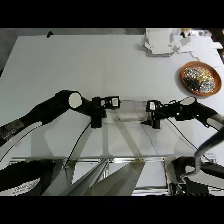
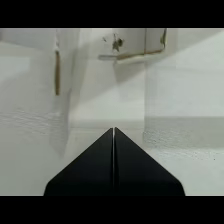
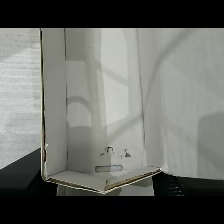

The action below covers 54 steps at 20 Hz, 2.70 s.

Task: Fold the box and place the chain.

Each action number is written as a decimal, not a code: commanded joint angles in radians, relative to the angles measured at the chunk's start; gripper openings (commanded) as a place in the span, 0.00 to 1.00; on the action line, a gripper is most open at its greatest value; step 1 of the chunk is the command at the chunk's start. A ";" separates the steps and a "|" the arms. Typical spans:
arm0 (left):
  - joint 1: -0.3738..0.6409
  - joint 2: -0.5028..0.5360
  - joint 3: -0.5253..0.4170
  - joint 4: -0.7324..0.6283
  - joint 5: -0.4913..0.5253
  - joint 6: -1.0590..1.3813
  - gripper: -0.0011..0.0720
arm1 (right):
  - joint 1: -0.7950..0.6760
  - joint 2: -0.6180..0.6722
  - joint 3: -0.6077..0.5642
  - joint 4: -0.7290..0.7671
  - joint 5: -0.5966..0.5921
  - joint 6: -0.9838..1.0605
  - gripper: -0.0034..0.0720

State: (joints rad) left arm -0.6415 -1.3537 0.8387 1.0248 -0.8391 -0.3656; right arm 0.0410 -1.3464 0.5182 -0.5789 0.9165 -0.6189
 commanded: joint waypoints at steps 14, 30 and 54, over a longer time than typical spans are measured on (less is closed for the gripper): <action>0.019 0.004 -0.044 -0.130 0.086 0.276 0.03 | 0.000 0.001 0.001 0.000 0.000 0.000 0.72; 0.019 -0.080 -0.044 -0.156 0.091 0.298 0.03 | 0.000 0.001 0.001 0.000 0.000 0.000 0.72; 0.005 -0.071 -0.043 -0.294 0.153 0.576 0.39 | 0.000 0.001 0.001 0.000 0.000 0.000 0.72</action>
State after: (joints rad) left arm -0.6304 -1.4212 0.7944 0.7525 -0.6521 0.1925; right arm 0.0410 -1.3464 0.5182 -0.5789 0.9161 -0.6189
